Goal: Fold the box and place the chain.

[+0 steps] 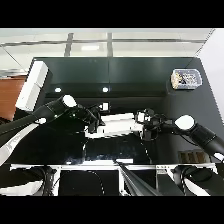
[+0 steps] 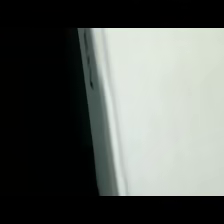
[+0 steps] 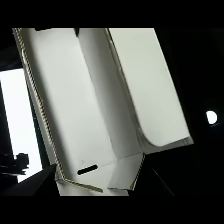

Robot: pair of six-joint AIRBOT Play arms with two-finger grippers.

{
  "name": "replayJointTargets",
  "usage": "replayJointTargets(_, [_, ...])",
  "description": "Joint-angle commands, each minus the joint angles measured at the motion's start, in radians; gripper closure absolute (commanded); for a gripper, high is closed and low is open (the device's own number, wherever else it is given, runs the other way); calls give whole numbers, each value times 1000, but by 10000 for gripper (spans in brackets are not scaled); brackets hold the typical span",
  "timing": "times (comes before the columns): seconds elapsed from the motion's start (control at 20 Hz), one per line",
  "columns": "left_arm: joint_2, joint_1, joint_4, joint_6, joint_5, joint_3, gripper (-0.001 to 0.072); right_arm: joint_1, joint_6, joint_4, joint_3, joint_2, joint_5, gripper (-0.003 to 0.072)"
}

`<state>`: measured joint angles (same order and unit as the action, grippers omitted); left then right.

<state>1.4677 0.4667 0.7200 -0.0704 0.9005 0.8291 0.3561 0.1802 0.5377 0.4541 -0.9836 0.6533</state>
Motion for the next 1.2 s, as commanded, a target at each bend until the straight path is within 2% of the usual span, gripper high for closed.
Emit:
replayJointTargets(0.0, [1,0,0,0,0,0,683,-10,76,-68,10,-1,-4,-23])
replayJointTargets(0.55, [1,0,0,0,19,0,683,-18,208,-232,13,-103,42,-23])
replayJointTargets(0.75, [1,0,0,0,17,0,683,-16,222,-211,14,-144,152,-23])
replayJointTargets(0.9, [1,0,0,0,17,0,683,0,220,-133,14,-161,142,-23])
replayJointTargets(1.15, [1,0,0,0,17,0,683,0,221,-114,14,-199,121,-23])
